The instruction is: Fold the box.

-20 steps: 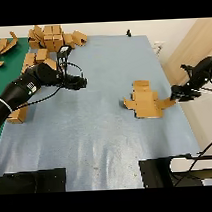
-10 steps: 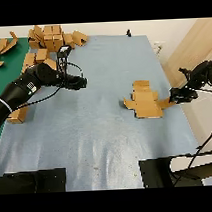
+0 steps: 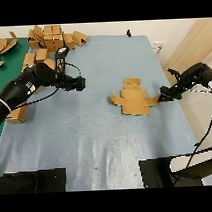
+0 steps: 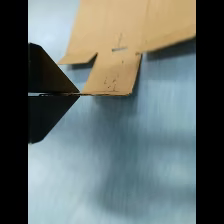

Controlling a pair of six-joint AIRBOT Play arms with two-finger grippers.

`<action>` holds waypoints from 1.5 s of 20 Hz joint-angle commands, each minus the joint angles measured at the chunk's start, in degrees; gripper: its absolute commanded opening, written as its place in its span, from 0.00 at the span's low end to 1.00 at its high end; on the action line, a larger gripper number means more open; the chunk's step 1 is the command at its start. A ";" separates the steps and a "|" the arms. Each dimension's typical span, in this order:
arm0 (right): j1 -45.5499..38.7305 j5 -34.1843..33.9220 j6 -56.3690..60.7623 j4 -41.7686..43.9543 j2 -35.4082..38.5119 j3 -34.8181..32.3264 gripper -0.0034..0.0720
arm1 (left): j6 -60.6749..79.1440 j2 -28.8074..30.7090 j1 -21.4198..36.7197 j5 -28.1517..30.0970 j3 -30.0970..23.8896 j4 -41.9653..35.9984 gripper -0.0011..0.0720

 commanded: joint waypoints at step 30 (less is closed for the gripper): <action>25.94 23.89 -5.07 17.51 19.89 -35.93 0.30 | -10.34 19.26 3.50 -11.61 -16.61 -1.95 0.59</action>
